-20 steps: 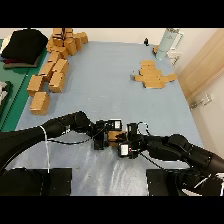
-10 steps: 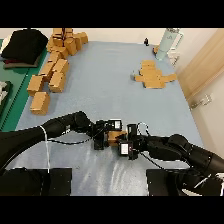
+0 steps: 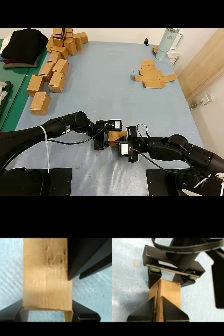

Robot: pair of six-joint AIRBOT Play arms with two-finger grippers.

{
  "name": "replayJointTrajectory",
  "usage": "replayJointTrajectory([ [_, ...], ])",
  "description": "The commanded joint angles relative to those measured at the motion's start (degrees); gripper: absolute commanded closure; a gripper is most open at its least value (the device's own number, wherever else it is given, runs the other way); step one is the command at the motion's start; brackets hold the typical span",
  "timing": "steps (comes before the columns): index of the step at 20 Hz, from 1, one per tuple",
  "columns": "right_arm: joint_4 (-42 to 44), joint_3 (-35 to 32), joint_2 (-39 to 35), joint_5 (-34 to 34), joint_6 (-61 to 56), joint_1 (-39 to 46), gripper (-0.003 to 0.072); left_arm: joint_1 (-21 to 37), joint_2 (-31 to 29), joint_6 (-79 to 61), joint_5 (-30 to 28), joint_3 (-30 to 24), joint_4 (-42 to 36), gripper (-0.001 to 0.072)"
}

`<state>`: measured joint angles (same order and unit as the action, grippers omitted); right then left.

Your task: Fold the box.

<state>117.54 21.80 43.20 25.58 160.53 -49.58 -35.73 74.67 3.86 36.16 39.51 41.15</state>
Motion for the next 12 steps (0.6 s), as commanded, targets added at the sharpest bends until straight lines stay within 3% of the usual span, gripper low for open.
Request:
replayJointTrajectory([
  [1,0.15,0.04,-0.22,-1.73,0.0,-0.04,0.0518,0.0,-0.02,0.02,-0.04,0.07,0.0,0.0298],
  [6,0.11,0.02,-2.1,-2.84,0.0,-0.02,0.0528,0.0,-0.02,0.02,-0.02,0.07,0.0,0.0297],
  [7,0.07,0.02,-2.1,-2.84,0.0,0.09,0.0551,0.0,-0.02,0.02,-0.02,0.07,0.0,0.0298],
  [8,0.04,0.02,-2.08,-2.75,-0.04,0.33,0.0671,0.0,-0.02,0.02,-0.02,0.07,0.0,0.0298],
  [12,-0.35,0.02,-1.99,-2.25,-0.04,0.33,0.068,0.0,-0.02,0.02,-0.04,0.07,0.0,0.0298],
])
